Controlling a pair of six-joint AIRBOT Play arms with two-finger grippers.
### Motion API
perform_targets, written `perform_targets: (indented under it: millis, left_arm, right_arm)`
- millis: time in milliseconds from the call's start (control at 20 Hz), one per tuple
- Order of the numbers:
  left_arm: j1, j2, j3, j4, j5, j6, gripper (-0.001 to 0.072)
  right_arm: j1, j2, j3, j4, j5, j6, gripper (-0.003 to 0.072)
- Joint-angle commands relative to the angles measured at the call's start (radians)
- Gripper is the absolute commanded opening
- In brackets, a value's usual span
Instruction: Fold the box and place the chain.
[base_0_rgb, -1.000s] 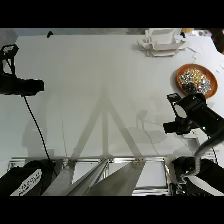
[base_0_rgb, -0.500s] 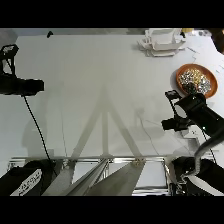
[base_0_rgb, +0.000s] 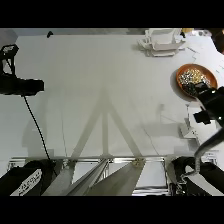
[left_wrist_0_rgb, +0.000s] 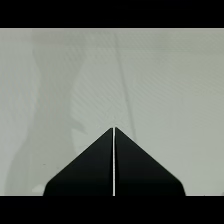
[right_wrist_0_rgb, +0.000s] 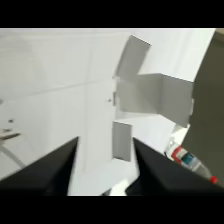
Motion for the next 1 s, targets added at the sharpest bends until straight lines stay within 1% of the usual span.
perform_targets:
  millis: [0,100,150,200,250,350,550,650,750,800,950]
  left_arm:
    - [0.001,0.001,0.0,0.0,0.0,0.0,0.0009]
    - [0.001,0.001,0.0,0.0,0.0,0.0,0.0009]
    - [0.001,0.001,0.0,0.0,0.0,0.0,0.0009]
    - [0.001,0.001,0.0,0.0,0.0,0.0,0.0009]
    - [0.001,0.001,0.0,0.0,0.0,0.0,0.0009]
    - [0.001,0.001,0.0,0.0,0.0,0.0,0.0009]
    - [0.001,0.001,0.0,0.0,0.0,0.0,0.0009]
    - [0.001,0.001,0.0,0.0,0.0,0.0,0.0009]
    - [0.001,0.001,0.0,0.0,0.0,0.0,0.0009]
    - [0.001,0.001,0.0,0.0,0.0,0.0,0.0009]
    - [0.001,0.001,0.0,0.0,0.0,0.0,0.0009]
  right_arm:
    - [-0.243,0.001,0.004,-0.099,-0.082,-0.128,0.0535]
    - [-0.347,0.0,0.004,-0.098,-0.159,-0.129,0.0534]
    - [-0.385,-0.002,0.004,-0.098,-0.196,-0.129,0.0516]
    - [-0.419,-0.008,0.005,-0.098,-0.229,-0.129,0.0487]
    - [-0.451,-0.025,0.006,-0.097,-0.253,-0.134,0.0414]
    - [-0.5,-0.087,0.029,-0.098,-0.263,-0.136,0.0409]
    - [-0.566,-0.2,0.1,-0.087,-0.241,-0.138,0.0405]
    - [-0.568,-0.24,0.114,-0.083,-0.254,-0.148,0.0328]
    - [-0.568,-0.285,0.12,-0.082,-0.265,-0.147,0.0325]
    - [-0.568,-0.303,0.12,-0.082,-0.276,-0.148,0.0302]
    - [-0.565,-0.322,0.121,-0.055,-0.286,-0.15,0.0092]
